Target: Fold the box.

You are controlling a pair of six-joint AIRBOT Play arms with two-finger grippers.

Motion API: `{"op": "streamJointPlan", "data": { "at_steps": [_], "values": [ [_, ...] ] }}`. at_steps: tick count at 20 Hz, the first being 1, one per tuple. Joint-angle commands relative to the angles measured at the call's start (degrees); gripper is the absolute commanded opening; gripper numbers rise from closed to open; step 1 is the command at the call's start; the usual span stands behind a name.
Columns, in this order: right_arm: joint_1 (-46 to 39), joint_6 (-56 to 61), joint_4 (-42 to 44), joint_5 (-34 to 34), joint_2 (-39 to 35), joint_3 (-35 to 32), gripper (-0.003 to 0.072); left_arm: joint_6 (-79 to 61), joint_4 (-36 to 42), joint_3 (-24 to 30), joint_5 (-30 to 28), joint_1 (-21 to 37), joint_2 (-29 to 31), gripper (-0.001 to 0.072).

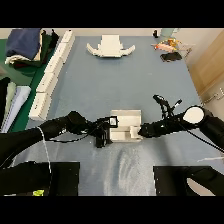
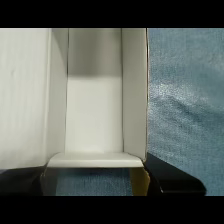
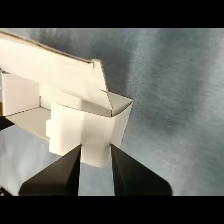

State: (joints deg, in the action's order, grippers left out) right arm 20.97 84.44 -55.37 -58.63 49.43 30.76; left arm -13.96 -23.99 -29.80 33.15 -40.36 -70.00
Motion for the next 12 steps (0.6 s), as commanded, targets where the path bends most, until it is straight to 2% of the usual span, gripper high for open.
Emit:
{"op": "streamJointPlan", "data": {
  "at_steps": [1,4,8,12],
  "values": [
    [5.64,6.58,-7.39,3.76,2.89,0.96,0.03,0.0,0.0,-0.02,0.0,0.02,0.0,0.0599],
    [11.47,18.43,-21.0,3.63,4.07,3.91,0.03,0.0,0.0,-0.02,0.0,0.02,0.0,0.0599],
    [17.73,29.66,-27.15,3.5,5.66,6.8,0.0298,0.0,-0.02,-0.02,0.0,0.02,0.0,0.0599],
    [23.15,41.35,-34.01,-1.18,12.41,10.49,0.0285,0.0,-0.02,-0.02,0.0,0.02,0.0,0.0599]
  ]
}}
